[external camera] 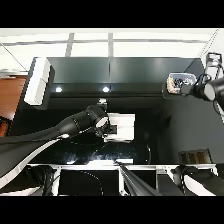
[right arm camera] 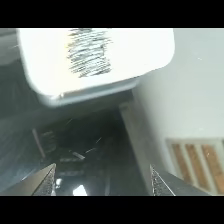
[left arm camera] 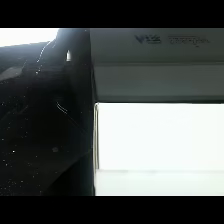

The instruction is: Fold the box and place the chain.

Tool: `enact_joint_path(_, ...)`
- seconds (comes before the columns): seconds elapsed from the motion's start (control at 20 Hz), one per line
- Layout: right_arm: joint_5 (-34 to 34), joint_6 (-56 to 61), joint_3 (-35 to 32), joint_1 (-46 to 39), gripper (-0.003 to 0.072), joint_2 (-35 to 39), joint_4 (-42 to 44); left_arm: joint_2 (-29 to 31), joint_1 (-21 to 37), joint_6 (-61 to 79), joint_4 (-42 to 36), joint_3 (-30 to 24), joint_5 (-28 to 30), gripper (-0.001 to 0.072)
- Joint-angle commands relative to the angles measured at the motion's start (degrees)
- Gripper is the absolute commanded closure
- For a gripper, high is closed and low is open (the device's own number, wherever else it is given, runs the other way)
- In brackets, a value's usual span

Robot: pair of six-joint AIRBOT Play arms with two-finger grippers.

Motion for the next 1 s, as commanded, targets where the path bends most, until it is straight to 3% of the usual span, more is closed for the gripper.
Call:
enact_joint_path(0.0, -2.2, -6.2, 8.9, -10.9, -0.0024, -12.3, 7.8, 0.0, 0.0, 0.0, 0.0, 0.0, 0.1, 0.0684)
enact_joint_path(0.2, 3.1, -5.9, 25.7, -15.7, -0.0023, -26.7, 17.6, 0.0, 0.0, 0.0, 0.0, 0.0, -0.1, 0.0685)
enact_joint_path(0.5, 13.4, -5.3, 43.0, -16.0, 0.0010, -41.6, 18.3, 0.0, 0.0, 0.0, 0.0, 0.0, -0.1, 0.0684)
enact_joint_path(0.65, 16.0, -5.2, 45.5, -16.0, 0.0010, -44.8, 18.7, 0.0, 0.0, 0.0, 0.0, 0.0, -0.1, 0.0684)
enact_joint_path(0.75, 16.2, -5.0, 45.5, -16.0, 0.0183, -45.4, 17.7, 0.0, 0.0, 0.0, 0.0, 0.0, -0.1, 0.0684)
enact_joint_path(0.95, 15.5, -5.0, 45.5, -16.0, 0.0185, -45.9, 17.0, 0.0, 0.0, 0.0, 0.0, 0.0, -0.1, 0.0685)
